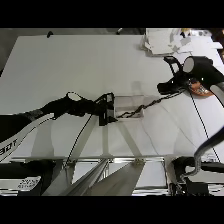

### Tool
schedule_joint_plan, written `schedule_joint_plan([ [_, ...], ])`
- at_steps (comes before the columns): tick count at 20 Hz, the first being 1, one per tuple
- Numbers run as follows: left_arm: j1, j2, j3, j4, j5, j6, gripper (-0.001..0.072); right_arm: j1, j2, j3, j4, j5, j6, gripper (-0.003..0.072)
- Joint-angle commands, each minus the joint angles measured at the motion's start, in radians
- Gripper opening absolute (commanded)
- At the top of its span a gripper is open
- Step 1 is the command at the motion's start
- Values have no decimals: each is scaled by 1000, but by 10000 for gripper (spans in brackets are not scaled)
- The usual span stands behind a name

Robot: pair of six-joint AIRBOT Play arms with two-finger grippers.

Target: Fold the box and place the chain.

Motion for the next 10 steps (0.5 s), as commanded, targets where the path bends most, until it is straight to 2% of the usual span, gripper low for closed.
schedule_joint_plan([
  [1,0,0,0,0,0,0,151,-1,-59,1,-13,-13,16,248],
  [10,0,0,0,0,0,0,151,-1,-92,1,-13,9,47,236],
])
